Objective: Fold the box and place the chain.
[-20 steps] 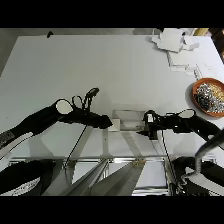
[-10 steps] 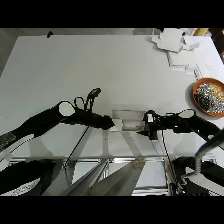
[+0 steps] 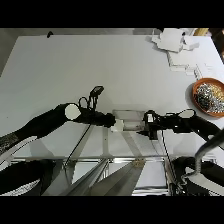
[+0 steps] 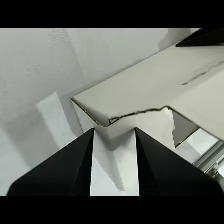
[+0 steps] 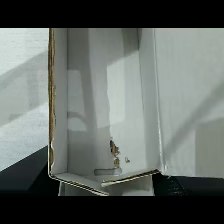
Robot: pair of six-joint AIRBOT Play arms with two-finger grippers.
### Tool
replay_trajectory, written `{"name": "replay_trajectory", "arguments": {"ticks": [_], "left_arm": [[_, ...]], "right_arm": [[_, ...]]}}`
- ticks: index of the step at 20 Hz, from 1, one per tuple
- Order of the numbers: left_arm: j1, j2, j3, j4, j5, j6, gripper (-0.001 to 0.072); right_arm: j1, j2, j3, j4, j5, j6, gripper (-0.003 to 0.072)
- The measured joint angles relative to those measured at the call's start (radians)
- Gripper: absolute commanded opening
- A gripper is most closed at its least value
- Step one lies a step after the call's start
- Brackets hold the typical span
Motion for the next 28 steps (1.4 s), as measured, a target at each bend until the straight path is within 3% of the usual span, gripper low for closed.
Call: {"name": "replay_trajectory", "arguments": {"ticks": [8, 22, 28], "left_arm": [[-0.041, -0.002, 0.024, 0.114, 0.006, -0.147, 0.0295], [-0.084, -0.08, 0.117, 0.234, -0.139, -0.312, 0.0294], [-0.1, -0.135, 0.202, 0.296, -0.196, -0.42, 0.0294]], "right_arm": [[0.0, 0.0, 0.0, 0.0, 0.0, 0.0, 0.0414], [0.0, 0.0, 0.0, 0.0, 0.0, 0.0, 0.0414], [0.0, 0.0, 0.0, 0.0, 0.0, 0.0, 0.0414]]}}
